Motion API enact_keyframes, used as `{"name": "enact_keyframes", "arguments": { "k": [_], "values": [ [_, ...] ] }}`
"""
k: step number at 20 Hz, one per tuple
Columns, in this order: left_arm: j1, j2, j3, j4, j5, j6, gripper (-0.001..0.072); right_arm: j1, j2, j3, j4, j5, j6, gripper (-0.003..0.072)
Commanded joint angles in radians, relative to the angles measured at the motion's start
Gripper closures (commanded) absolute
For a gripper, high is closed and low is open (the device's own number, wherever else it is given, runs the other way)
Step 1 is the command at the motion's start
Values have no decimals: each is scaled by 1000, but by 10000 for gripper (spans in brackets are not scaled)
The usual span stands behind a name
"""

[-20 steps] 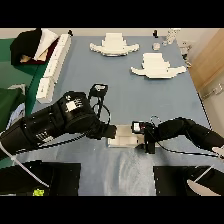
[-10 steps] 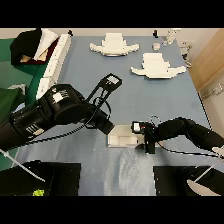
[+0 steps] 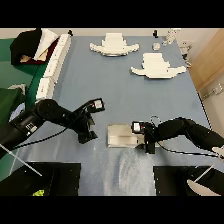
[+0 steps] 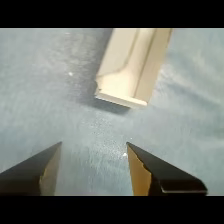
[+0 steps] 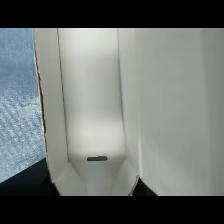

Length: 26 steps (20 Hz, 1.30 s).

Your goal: Fold the box.

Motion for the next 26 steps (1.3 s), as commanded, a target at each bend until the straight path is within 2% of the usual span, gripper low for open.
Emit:
{"name": "enact_keyframes", "arguments": {
  "k": [1,4,13,16,22,26],
  "values": [
    [67,7,-157,-241,124,441,14,1,0,0,0,0,0,175],
    [23,-1,-248,-420,274,631,14,1,0,0,0,0,0,175],
    [-97,-137,-266,-444,345,676,14,1,0,0,0,0,0,175],
    [-120,-158,-266,-533,413,678,14,1,0,0,0,0,0,175],
    [-163,-210,-265,-619,416,776,14,1,0,0,0,0,0,175],
    [-169,-219,-263,-653,465,791,14,1,0,0,0,0,0,175]
  ]
}}
